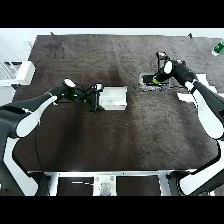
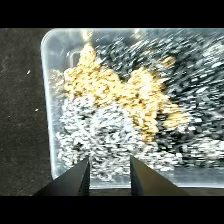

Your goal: Fold the box and place the chain.

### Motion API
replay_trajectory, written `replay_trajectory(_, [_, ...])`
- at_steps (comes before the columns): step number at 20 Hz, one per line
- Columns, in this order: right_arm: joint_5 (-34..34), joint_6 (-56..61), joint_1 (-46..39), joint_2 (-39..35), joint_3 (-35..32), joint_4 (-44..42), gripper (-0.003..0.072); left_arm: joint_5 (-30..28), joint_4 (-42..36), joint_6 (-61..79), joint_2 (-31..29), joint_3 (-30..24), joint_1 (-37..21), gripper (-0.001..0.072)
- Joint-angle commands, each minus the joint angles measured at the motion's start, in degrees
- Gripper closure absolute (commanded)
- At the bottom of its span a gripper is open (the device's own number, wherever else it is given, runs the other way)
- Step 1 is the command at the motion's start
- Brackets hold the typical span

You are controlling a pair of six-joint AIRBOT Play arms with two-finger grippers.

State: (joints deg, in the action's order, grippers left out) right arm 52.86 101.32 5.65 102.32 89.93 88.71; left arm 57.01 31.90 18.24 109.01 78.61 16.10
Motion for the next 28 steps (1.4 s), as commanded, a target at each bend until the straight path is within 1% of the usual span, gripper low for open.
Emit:
replay_trajectory(1, [0.55,-0.04,-0.07,0.92,0.02,-1.75,0.0485,-0.02,0.02,0.00,0.00,0.00,-0.02,0.0241])
replay_trajectory(4, [1.75,-0.07,-0.07,0.92,0.02,-1.70,0.0608,-0.02,0.02,0.00,-0.02,0.00,-0.02,0.0241])
replay_trajectory(5, [1.79,-0.04,-0.07,0.90,0.02,-1.70,0.0671,-0.02,0.02,0.00,0.00,0.00,-0.02,0.0241])
replay_trajectory(9, [1.75,-0.04,-0.04,-0.33,0.09,-1.70,0.0671,-0.02,0.02,0.00,0.00,0.00,-0.02,0.0240])
replay_trajectory(13, [0.68,-1.03,-0.04,-5.20,0.09,-1.68,0.0672,-0.02,0.04,0.00,-0.02,0.00,-0.02,0.0241])
replay_trajectory(16, [1.07,-1.40,0.04,-9.07,0.09,-1.73,0.0672,-0.02,0.02,0.00,-0.02,0.00,-0.02,0.0241])
replay_trajectory(19, [2.23,-4.76,1.95,-16.06,0.09,-1.73,0.0672,-0.02,0.04,0.00,-0.02,0.00,-0.02,0.0241])
replay_trajectory(24, [2.47,-7.61,6.62,-31.10,0.07,-1.68,0.0673,-0.02,0.04,0.00,-0.02,0.00,-0.02,0.0241])
replay_trajectory(26, [4.35,-9.07,8.83,-34.91,0.07,-1.68,0.0673,-0.02,0.04,-0.02,-0.02,0.00,-0.02,0.0241])
replay_trajectory(28, [5.97,-9.09,11.37,-37.05,0.07,-1.68,0.0672,-0.02,0.04,-0.02,-0.02,0.00,-0.02,0.0241])
